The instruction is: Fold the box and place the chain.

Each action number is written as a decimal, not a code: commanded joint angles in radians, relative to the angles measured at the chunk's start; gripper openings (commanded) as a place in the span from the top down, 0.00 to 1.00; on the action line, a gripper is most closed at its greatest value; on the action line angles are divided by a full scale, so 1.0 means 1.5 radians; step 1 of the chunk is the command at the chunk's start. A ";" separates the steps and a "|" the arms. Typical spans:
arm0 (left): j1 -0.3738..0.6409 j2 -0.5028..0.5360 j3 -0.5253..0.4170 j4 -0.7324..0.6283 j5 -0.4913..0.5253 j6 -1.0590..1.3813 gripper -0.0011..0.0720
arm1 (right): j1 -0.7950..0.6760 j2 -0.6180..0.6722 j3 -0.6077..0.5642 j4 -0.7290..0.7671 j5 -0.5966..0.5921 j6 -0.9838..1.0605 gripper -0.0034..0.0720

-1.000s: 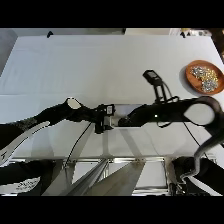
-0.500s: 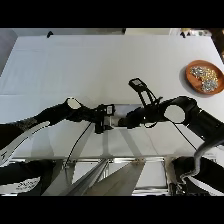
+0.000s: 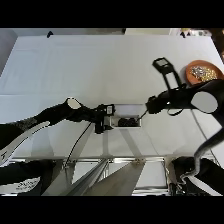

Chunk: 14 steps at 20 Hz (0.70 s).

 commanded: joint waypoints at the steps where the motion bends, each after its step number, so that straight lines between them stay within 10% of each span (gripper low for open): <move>1: 0.001 0.001 0.000 0.000 0.000 0.000 0.61 | -0.054 -0.007 -0.005 -0.094 0.018 0.033 0.42; 14: 0.001 0.001 0.000 0.000 0.000 0.000 0.61 | -0.063 -0.272 -0.035 -0.058 -0.100 0.065 0.45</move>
